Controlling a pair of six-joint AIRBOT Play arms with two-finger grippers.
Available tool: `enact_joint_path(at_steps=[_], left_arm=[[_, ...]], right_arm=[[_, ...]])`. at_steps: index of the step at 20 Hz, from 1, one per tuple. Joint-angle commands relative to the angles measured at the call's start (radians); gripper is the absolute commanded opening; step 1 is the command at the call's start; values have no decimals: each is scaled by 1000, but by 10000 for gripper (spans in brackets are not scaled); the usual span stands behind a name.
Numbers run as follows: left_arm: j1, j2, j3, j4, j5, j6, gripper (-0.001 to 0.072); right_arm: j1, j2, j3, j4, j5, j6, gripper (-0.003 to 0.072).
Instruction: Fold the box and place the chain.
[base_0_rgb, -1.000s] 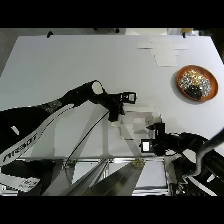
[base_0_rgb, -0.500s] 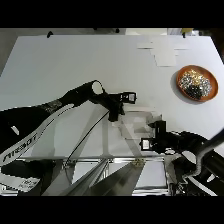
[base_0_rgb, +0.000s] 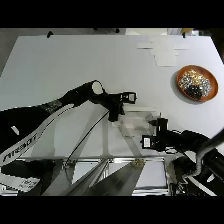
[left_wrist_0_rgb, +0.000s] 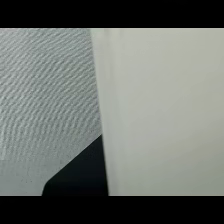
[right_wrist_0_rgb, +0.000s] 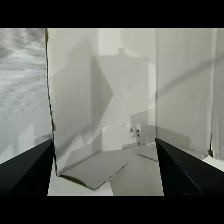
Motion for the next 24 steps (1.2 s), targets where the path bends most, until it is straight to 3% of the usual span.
enact_joint_path(at_steps=[1, 8, 24], left_arm=[[-1, -1, 0, 0, 0, 0, 9], [-1, -1, 0, 0, 0, 0, 9], [-1, -1, 0, 0, 0, 0, 9]], right_arm=[[-75, 12, 9, 55, 27, -13, 692], [-263, -5, 60, 192, 40, -143, 692], [-541, -328, 179, 608, 98, -627, 689]])
